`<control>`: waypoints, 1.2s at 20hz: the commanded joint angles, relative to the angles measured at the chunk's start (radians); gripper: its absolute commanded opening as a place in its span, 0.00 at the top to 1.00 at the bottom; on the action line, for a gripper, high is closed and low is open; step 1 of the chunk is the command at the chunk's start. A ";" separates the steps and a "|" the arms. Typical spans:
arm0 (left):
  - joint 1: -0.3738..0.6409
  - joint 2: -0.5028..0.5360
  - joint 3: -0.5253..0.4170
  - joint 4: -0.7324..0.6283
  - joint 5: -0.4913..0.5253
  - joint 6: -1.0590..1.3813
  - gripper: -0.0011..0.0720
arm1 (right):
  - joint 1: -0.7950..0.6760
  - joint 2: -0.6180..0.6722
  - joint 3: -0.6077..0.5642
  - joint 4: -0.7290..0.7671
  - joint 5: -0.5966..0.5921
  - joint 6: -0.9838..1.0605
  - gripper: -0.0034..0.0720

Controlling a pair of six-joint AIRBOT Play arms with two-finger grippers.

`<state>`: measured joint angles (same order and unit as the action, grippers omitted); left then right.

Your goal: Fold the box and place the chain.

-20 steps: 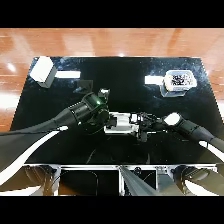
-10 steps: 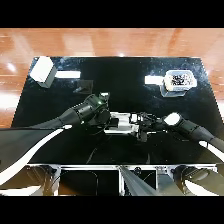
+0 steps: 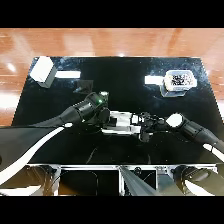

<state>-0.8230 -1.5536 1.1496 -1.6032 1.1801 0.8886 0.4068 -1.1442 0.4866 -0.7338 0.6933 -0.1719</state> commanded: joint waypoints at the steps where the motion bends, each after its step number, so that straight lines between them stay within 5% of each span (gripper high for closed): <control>1: 0.012 0.001 0.010 0.042 0.028 0.001 0.96 | -0.001 0.048 0.001 -0.072 0.053 0.096 0.04; 11: 0.011 0.000 0.008 0.038 0.029 0.001 0.96 | 0.000 0.048 0.001 0.034 0.018 0.124 0.06; 15: 0.011 -0.002 0.008 0.031 0.021 0.001 0.96 | 0.001 0.045 0.001 0.081 0.012 0.081 0.23; 17: 0.011 -0.002 0.008 0.026 0.015 0.000 0.96 | 0.001 0.042 0.001 0.090 0.014 0.078 0.53; 21: 0.011 -0.002 0.008 0.024 0.016 0.000 0.96 | 0.042 0.025 0.001 0.105 -0.002 0.066 0.56; 23: 0.011 -0.002 0.008 0.024 0.016 0.001 0.96 | 0.080 0.014 0.001 0.114 -0.037 0.066 0.81; 24: 0.010 -0.002 0.008 0.023 0.017 0.001 0.96 | 0.098 0.011 0.001 0.116 -0.061 0.066 0.81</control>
<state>-0.8124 -1.5555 1.1576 -1.5768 1.1976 0.8906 0.4644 -1.1225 0.4866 -0.6338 0.6800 -0.1013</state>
